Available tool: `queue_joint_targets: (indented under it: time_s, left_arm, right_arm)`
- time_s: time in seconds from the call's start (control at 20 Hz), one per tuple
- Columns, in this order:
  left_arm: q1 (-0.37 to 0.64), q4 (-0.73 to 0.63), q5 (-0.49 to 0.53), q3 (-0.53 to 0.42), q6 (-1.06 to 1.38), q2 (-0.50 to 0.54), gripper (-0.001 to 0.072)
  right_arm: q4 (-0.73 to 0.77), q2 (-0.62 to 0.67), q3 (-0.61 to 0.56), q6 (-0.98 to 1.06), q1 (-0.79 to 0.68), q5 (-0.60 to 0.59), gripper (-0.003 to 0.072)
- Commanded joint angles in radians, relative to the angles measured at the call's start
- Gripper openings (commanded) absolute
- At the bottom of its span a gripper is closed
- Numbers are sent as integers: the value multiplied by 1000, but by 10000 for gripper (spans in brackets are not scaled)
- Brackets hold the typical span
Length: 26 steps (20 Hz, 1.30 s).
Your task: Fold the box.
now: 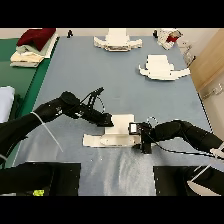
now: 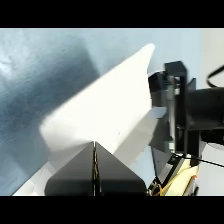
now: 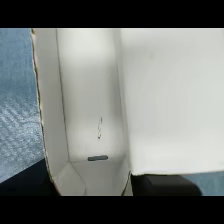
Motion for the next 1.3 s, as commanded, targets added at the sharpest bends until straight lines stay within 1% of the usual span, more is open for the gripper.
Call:
queue_joint_targets:
  time_s: [0.0, 0.2, 0.3, 0.4, 0.55, 0.65, 0.8, 0.9, 1.05, 1.15, 1.25]
  left_arm:
    - [0, -4, -7, 4, -21, -98, 14]
    - [0, -8, -10, 14, -6, -107, 14]
    - [0, -7, -14, 44, 34, -93, 14]
    - [1, -1, -37, 83, 82, -57, 14]
    - [0, 58, -80, 119, 114, 42, 13]
    - [-13, 157, -93, 118, 114, 138, 13]
    - [-74, 327, -100, 117, 87, 286, 12]
    - [-138, 404, -100, 107, 85, 368, 12]
    - [-230, 558, -108, 56, 95, 465, 12]
    - [-217, 566, -148, 3, 207, 525, 14]
    - [-170, 560, -179, -63, 418, 560, 18]
  right_arm:
    - [0, 0, 0, -2, 0, 0, 512]
    - [0, 0, 0, -2, 0, 0, 512]
    - [0, 0, 0, -2, 0, 0, 512]
    - [0, 0, 0, -2, 0, 0, 512]
    - [0, 0, 0, -2, 0, 0, 512]
    - [0, 0, 0, -2, 0, 0, 512]
    - [0, 0, 0, -2, 0, 0, 512]
    - [0, 0, 0, -2, 0, 0, 512]
    - [0, 0, 0, -2, 0, 0, 512]
    - [0, 0, 0, -2, 0, 0, 512]
    - [0, 0, 0, -2, 0, 0, 512]
